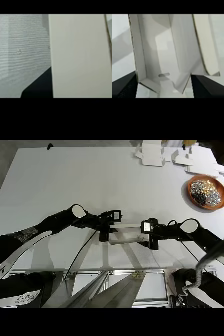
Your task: Fold the box and place the chain.
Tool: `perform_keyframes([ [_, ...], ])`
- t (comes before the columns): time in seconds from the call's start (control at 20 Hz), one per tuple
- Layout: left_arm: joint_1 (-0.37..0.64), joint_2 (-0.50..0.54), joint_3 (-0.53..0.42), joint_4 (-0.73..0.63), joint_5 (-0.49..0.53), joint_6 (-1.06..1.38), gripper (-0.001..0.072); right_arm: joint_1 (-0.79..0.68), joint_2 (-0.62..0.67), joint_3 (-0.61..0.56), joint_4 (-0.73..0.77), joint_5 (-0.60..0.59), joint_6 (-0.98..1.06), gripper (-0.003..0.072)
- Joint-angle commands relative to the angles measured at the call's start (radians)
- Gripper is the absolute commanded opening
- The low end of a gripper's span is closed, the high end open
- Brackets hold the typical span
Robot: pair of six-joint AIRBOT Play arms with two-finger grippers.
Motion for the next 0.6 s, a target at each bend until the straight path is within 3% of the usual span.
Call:
perform_keyframes([
  [0.0,0.0,0.0,0.0,0.0,0.0,0.0,0.0012,-0.008,-0.065,0.001,0.047,0.032,-0.062,0.0674],
  [0.55,0.0,0.0,0.0,0.0,0.0,0.0,0.0012,-0.008,-0.18,0.001,0.134,0.032,-0.138,0.0639],
])
